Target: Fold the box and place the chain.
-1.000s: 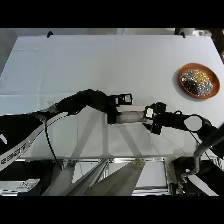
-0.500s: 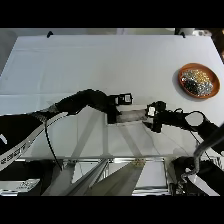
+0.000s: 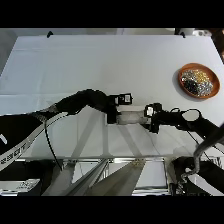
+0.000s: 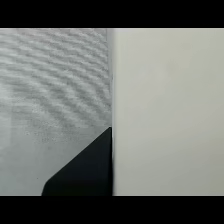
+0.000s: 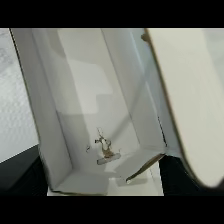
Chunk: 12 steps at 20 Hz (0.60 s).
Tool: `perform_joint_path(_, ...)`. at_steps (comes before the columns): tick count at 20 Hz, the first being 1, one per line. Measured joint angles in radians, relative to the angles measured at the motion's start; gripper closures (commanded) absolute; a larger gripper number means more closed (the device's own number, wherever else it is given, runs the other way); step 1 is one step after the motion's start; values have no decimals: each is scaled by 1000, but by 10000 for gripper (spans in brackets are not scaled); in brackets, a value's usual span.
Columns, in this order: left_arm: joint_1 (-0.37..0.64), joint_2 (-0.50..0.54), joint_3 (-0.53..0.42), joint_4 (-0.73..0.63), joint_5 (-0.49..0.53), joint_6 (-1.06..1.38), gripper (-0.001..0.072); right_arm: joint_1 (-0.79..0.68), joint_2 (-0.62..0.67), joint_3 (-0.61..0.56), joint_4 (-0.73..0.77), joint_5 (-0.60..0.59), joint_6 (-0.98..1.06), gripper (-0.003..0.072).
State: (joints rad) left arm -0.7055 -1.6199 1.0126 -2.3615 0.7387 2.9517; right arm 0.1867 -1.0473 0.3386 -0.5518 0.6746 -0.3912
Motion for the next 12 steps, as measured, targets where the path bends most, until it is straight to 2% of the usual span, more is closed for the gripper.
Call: perform_joint_path(12,0,0,0,-1,0,0,696,-27,-93,0,130,37,-105,35)
